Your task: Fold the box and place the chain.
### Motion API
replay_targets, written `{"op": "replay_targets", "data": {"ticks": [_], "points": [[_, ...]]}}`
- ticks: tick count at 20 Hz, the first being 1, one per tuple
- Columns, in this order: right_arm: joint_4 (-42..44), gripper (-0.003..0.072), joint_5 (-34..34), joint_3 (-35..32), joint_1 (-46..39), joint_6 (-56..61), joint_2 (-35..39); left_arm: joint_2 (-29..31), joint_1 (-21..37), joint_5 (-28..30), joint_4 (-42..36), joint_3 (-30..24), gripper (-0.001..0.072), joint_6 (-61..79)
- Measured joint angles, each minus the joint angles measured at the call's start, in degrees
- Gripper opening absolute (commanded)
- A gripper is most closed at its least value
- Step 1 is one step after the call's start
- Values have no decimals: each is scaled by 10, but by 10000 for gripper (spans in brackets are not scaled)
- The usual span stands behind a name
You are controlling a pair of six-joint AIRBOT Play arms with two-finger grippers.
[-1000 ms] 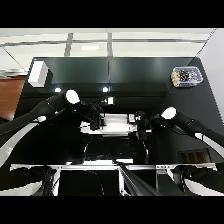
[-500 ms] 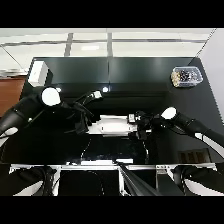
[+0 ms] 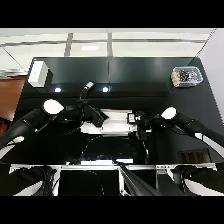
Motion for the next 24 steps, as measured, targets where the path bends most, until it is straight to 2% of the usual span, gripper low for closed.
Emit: {"op": "replay_targets", "data": {"ticks": [2,4,8,13,16,19,22,24], "points": [[0,473,0,0,0,0,0,-21,0,44,-12,-1,27,15],[0,473,0,0,0,0,0,-46,0,63,7,4,27,7],[0,473,0,0,0,0,0,-95,-1,33,71,24,27,-29],[0,473,0,0,0,0,0,-108,21,-19,106,60,25,-38],[0,474,0,0,0,0,0,-71,49,-53,114,91,25,-40],[0,473,0,0,0,0,0,6,66,-71,127,86,26,-48],[0,473,0,0,0,0,0,99,73,-59,138,18,30,-53],[0,474,0,0,0,0,0,140,76,-56,146,-38,29,-20]]}}
